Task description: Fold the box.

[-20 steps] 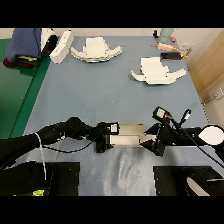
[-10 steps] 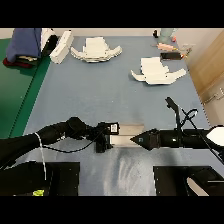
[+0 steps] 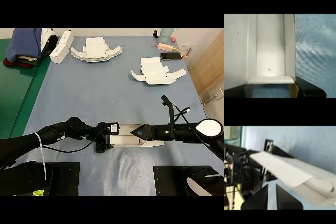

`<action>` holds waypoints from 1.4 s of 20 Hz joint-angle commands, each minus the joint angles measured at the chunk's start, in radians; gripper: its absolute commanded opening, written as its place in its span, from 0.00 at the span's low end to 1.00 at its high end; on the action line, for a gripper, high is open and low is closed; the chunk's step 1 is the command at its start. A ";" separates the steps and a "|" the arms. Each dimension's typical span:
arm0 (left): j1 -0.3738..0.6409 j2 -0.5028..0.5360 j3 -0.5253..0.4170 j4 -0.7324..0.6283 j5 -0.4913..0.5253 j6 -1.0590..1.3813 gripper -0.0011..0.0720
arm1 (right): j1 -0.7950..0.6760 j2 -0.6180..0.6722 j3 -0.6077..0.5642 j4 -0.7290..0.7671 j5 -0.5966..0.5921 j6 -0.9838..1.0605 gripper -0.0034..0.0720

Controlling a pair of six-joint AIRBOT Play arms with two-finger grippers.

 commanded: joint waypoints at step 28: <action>0.000 0.000 0.001 0.000 0.000 0.000 0.76 | 0.048 -0.241 0.216 -0.149 -0.082 -0.283 0.15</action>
